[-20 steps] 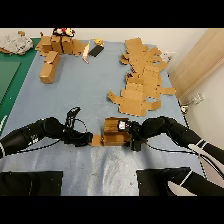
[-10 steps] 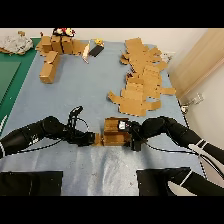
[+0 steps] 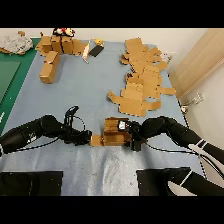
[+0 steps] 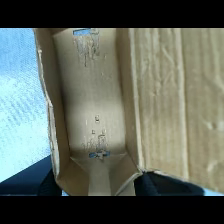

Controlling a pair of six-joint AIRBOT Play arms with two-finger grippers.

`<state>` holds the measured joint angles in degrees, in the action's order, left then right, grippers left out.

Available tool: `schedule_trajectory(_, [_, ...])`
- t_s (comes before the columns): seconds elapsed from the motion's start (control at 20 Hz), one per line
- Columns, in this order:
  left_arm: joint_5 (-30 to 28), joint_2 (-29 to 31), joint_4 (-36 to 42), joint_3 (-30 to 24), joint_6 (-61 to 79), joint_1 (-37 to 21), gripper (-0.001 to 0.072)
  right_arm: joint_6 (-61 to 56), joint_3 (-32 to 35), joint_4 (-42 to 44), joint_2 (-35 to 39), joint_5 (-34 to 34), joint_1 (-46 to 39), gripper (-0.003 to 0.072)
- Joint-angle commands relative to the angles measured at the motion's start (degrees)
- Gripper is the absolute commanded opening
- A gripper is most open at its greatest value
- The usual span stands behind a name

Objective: Fold the box.

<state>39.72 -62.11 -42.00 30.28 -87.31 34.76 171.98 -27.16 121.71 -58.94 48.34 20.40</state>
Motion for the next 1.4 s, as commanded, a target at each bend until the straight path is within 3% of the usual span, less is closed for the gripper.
schedule_trajectory(0.0, [-1.3,-0.1,-1.8,0.0,-2.8,-0.6,0.0012,0.0,0.0,0.0,0.0,0.0,0.0,0.053])
schedule_trajectory(0.5, [-4.1,-3.4,0.3,0.0,-2.8,3.5,0.0012,0.0,0.0,0.0,0.0,0.0,0.0,0.0529])
schedule_trajectory(1.1, [-2.1,0.3,4.9,2.7,-0.5,3.5,0.0016,0.0,0.0,0.0,0.0,0.0,0.0,0.0529])
schedule_trajectory(1.15, [-1.9,0.3,4.6,2.7,-0.5,3.5,0.0115,0.0,0.0,0.0,0.0,0.0,0.0,0.053])
schedule_trajectory(1.2, [-1.8,0.3,4.6,2.7,-0.6,3.5,0.0362,0.0,0.0,0.0,0.0,0.0,0.0,0.053])
schedule_trajectory(1.35, [-2.3,0.3,4.7,2.7,-0.6,3.5,0.0352,0.0,0.0,0.0,0.0,0.0,0.0,0.053])
